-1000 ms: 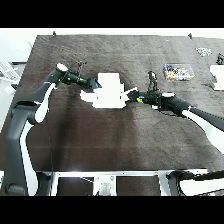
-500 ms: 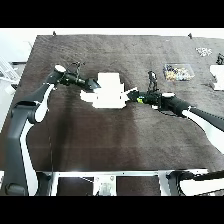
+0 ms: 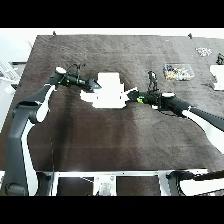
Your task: Fold the box and place the chain.
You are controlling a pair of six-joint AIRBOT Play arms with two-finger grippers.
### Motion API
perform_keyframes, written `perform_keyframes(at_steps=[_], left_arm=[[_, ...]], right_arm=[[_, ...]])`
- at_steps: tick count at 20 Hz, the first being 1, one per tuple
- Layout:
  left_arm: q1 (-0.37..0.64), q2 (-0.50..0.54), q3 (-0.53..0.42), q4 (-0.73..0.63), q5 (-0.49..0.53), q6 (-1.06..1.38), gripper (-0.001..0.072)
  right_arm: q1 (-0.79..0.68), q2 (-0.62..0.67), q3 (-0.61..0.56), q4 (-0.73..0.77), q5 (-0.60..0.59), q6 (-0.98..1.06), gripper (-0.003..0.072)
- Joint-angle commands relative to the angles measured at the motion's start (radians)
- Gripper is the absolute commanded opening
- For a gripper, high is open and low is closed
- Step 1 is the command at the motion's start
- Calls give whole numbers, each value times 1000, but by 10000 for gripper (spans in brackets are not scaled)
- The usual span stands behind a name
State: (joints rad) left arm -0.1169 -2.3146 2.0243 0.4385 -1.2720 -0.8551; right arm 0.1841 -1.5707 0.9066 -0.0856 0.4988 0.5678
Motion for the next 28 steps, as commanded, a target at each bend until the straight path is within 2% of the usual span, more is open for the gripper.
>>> perform_keyframes(at_steps=[1,11,12,13,17,19,23,25,28], left_arm=[[1,-4,0,-19,6,11,349],[1,-5,0,-52,13,19,347],[1,-5,0,-52,13,19,332],[1,-5,0,-52,11,22,203],[1,-5,0,-57,-2,27,187],[1,-5,0,-57,-4,30,126],[1,-5,0,-58,-35,56,107],[1,-5,0,-58,-54,84,38],[1,-5,0,-61,-53,126,20]], right_arm=[[0,0,0,0,0,0,5],[0,0,0,0,0,0,5],[0,0,0,0,0,0,5],[0,0,0,0,0,0,5],[0,0,0,-1,0,0,5],[0,0,0,-1,0,0,6],[0,0,0,-4,0,0,6],[0,0,0,-4,0,0,6],[-1,0,0,-4,0,0,6]])
